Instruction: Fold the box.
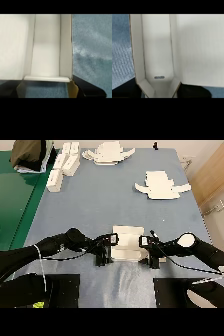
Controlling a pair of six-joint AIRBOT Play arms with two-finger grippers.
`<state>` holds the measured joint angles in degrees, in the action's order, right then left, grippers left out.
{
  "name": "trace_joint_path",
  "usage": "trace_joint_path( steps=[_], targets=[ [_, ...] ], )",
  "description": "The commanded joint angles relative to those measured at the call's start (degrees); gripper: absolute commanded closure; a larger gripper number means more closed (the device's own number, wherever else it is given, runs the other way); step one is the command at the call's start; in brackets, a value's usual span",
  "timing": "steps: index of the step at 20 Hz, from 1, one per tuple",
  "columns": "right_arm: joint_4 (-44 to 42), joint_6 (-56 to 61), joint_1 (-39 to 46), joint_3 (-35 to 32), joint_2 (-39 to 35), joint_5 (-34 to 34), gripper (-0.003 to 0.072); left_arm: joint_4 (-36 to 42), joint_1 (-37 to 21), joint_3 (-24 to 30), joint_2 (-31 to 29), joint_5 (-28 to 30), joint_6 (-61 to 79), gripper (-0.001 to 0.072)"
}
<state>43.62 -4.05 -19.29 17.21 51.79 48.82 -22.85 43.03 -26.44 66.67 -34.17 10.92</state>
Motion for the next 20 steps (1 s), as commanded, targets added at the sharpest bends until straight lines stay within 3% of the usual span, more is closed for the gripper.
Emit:
trace_joint_path(
  steps=[1, 5, 6, 7, 8, 10, 20],
  targets=[
    [0.1, -0.1, 0.0, 0.0, 0.0, 0.2, 0.0243, -0.8, 0.8, -0.3, 0.3, 0.4, -0.5, 0.0051],
    [0.1, -0.1, 0.0, 0.0, 0.0, 0.2, 0.0242, -1.6, 1.2, -0.3, 0.3, 1.2, -1.6, 0.0072],
    [0.1, -0.1, 0.0, 0.0, 0.0, 0.2, 0.0242, -1.6, 1.2, -0.3, 0.3, 1.1, -1.6, 0.0235],
    [0.0, -0.1, 0.0, 0.0, 0.0, 0.2, 0.0242, -1.4, 1.2, -0.3, 0.2, 0.5, -1.6, 0.0288],
    [0.1, -0.1, 0.0, 0.0, 0.0, 0.2, 0.0243, -1.4, 1.2, -0.3, 0.2, 0.0, -1.5, 0.0285],
    [0.1, -0.1, 0.0, 0.0, 0.0, 0.2, 0.0242, -1.4, 1.2, -0.3, 0.2, 0.0, -1.4, 0.0197],
    [0.1, -0.1, 0.0, 0.0, 0.0, 0.2, 0.0242, -1.4, 1.2, -0.3, 0.2, 0.2, -1.4, 0.0197]
  ],
)
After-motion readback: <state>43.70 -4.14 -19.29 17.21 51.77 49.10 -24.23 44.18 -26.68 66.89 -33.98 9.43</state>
